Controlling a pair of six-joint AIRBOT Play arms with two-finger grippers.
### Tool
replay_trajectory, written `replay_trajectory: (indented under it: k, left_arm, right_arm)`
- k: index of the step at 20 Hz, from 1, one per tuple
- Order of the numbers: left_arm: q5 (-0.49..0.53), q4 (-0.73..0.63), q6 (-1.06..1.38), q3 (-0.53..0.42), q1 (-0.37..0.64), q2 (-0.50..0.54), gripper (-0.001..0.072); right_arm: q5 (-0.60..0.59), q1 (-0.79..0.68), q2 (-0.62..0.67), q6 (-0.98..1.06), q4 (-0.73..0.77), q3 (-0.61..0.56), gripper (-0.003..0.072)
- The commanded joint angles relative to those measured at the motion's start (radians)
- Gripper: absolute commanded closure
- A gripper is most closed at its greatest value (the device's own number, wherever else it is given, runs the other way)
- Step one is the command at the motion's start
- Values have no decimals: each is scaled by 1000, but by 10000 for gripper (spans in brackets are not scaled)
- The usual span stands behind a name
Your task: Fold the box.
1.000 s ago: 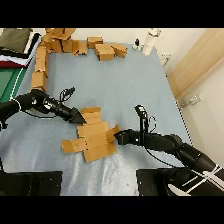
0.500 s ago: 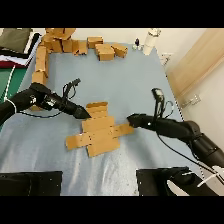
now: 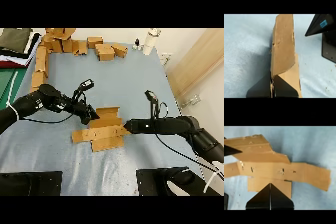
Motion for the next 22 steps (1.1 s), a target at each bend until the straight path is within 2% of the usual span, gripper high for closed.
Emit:
replay_trajectory:
  k: [1,4,9,15,22]
  left_arm:
    - [26,-10,69,-45,-22,21,699]
    - [104,-114,205,-141,-22,91,699]
    - [82,-232,385,-251,-35,115,699]
    - [98,-233,515,-268,-146,115,699]
    - [116,-222,518,-279,-159,115,699]
  right_arm:
    - [-36,20,-66,31,-45,-30,684]
    - [-33,20,-112,105,-110,-71,684]
    - [37,20,-132,127,-116,-82,684]
    - [53,20,-132,158,-154,-82,684]
    - [39,20,-132,306,-370,-82,684]
